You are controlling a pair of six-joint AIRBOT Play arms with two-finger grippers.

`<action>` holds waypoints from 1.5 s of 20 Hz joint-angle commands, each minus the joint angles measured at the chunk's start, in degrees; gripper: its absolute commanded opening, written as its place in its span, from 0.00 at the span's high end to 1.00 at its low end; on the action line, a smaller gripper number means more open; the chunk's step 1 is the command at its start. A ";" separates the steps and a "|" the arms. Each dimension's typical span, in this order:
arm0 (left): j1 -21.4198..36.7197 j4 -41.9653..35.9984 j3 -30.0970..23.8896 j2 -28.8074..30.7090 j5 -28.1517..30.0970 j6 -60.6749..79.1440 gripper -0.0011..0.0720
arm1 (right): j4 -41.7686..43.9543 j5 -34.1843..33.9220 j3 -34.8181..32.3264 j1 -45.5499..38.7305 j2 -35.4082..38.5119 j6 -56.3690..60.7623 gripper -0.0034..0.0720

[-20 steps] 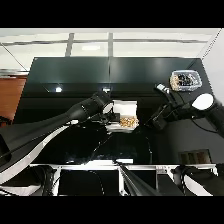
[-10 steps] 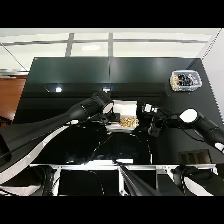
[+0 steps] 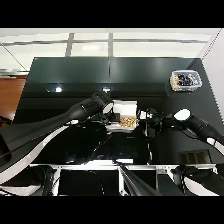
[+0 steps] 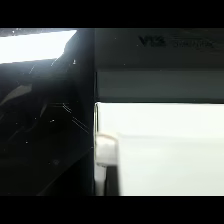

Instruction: Fold the box and place the chain.

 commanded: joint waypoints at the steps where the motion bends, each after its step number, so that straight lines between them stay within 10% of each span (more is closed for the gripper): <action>1: -0.04 0.02 -0.02 0.00 0.02 0.02 0.94 | 0.70 -2.10 0.74 0.15 -1.64 0.76 0.01; 6: -0.02 0.02 -0.02 0.00 0.02 0.02 0.94 | 0.68 -3.50 2.12 0.15 -3.02 5.38 0.03; 9: -0.02 0.02 -0.02 0.00 0.02 0.02 0.94 | 0.66 -3.39 2.12 0.15 -2.99 6.43 0.74; 11: -0.04 0.02 -0.02 0.00 0.00 0.02 0.94 | 0.48 -3.43 2.12 0.15 -2.32 9.84 0.92; 20: -0.02 0.02 -0.02 0.00 0.02 0.02 0.94 | -14.78 1.36 2.60 0.07 21.24 49.92 0.92; 24: -0.04 0.00 -0.02 0.00 0.02 0.02 0.94 | 3.87 1.62 2.91 0.17 29.88 59.06 0.92; 30: -0.02 0.00 -0.02 0.00 -0.35 0.02 0.94 | 15.96 -4.68 2.89 7.06 20.24 59.45 0.86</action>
